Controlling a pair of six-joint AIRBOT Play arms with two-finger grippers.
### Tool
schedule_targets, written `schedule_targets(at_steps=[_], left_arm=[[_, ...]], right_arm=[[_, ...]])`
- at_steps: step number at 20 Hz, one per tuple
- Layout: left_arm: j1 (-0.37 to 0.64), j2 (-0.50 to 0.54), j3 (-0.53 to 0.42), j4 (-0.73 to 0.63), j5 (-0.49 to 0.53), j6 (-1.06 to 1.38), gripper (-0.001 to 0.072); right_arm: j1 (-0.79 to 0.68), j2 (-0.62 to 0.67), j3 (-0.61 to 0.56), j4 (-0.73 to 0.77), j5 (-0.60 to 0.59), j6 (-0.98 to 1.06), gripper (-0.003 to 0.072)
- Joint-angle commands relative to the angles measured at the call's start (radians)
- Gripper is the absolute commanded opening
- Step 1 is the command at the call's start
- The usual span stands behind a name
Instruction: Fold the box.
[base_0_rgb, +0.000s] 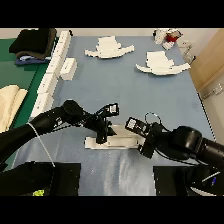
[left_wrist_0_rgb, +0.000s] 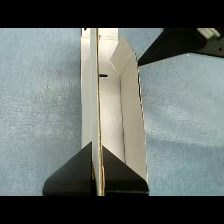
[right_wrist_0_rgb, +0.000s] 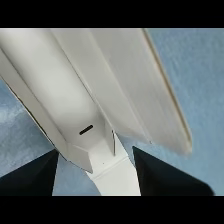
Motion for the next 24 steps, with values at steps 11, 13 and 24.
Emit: schedule_targets(at_steps=[11, 13, 24], left_arm=[[0.0, 0.001, 0.001, 0.0, -0.001, 0.0, 0.0015], [0.0, 0.001, 0.001, 0.0, -0.001, 0.0, 0.0015], [0.0, 0.001, 0.001, 0.0, -0.001, 0.0, 0.0015]], right_arm=[[-0.515, -0.125, -0.075, 0.784, 0.019, -1.135, 0.0719], [-0.515, -0.137, -0.074, 0.749, 0.018, -1.132, 0.0718], [-0.513, -0.117, -0.075, 0.738, 0.007, -1.181, 0.0712]])
